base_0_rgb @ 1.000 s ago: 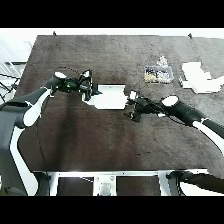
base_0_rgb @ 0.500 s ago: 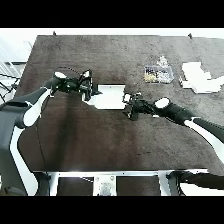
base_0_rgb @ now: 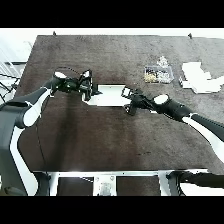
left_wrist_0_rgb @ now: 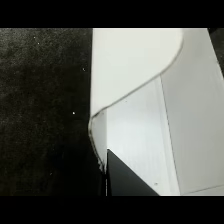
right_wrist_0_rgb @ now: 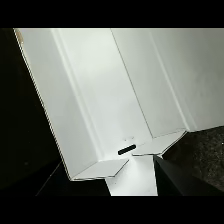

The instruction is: Fold the box and place the chain.

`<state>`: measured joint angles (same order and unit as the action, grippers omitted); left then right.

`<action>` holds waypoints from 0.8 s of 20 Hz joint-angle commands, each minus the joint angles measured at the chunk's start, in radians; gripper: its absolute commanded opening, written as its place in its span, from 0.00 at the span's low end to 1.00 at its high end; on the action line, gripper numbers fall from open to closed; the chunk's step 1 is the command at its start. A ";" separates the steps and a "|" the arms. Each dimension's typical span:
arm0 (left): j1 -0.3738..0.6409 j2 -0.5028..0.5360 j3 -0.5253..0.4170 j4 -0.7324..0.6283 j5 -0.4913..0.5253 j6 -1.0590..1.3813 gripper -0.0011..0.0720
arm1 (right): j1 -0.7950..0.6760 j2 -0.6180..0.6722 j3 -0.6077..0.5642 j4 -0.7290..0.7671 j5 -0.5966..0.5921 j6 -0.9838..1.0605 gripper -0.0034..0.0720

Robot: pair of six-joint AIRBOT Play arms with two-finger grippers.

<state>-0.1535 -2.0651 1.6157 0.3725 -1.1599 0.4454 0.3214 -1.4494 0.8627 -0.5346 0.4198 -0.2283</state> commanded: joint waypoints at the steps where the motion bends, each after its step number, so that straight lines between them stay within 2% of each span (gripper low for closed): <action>1: 0.000 0.001 0.000 0.000 0.000 0.000 0.04 | -0.003 -0.011 0.025 0.003 -0.008 -0.006 0.90; 4: 0.000 0.001 0.000 0.000 0.000 0.000 0.04 | -0.032 -0.013 0.037 0.015 0.006 -0.005 0.90; 8: 0.000 0.001 0.000 0.000 0.000 0.000 0.04 | -0.099 -0.057 0.107 0.019 0.171 -0.010 0.90; 13: 0.000 0.000 0.000 0.000 0.004 0.001 0.04 | -0.122 -0.127 0.193 0.019 0.275 -0.012 0.90; 16: 0.000 0.001 0.000 0.000 0.019 0.000 0.04 | -0.122 -0.146 0.203 0.029 0.289 -0.013 0.90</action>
